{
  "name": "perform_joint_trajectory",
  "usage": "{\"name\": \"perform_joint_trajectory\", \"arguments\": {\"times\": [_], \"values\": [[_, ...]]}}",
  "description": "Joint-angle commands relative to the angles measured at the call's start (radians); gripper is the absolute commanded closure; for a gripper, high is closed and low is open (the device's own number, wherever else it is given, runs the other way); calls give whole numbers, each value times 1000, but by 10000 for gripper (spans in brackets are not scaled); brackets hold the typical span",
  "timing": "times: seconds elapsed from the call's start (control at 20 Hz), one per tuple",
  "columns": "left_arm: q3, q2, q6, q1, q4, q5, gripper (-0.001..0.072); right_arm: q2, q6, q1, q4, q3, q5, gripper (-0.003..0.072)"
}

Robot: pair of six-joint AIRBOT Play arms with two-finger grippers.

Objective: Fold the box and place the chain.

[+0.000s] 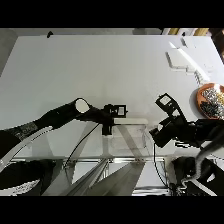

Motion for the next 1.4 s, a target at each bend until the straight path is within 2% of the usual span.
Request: {"name": "perform_joint_trajectory", "arguments": {"times": [0.0,0.15,0.45,0.6,0.65,0.75,0.85,1.35], "values": [[-2,-12,30,-2,-6,98,706,1,-24,1,-9,0,-23,106],[-2,-14,63,0,-6,110,707,1,-24,1,-15,0,-35,107],[3,-42,79,1,11,65,709,1,-24,1,-16,0,-41,108],[95,-58,76,36,129,-91,710,1,-24,1,-16,0,-41,109],[132,-77,76,57,141,-154,710,1,-24,1,-16,0,-41,109],[175,-117,76,93,105,-216,709,1,-24,1,-16,0,-40,109],[180,-141,79,104,66,-216,708,1,-24,1,-16,0,-40,110],[180,-177,77,98,72,-180,708,1,-24,1,-20,0,-42,110]]}}
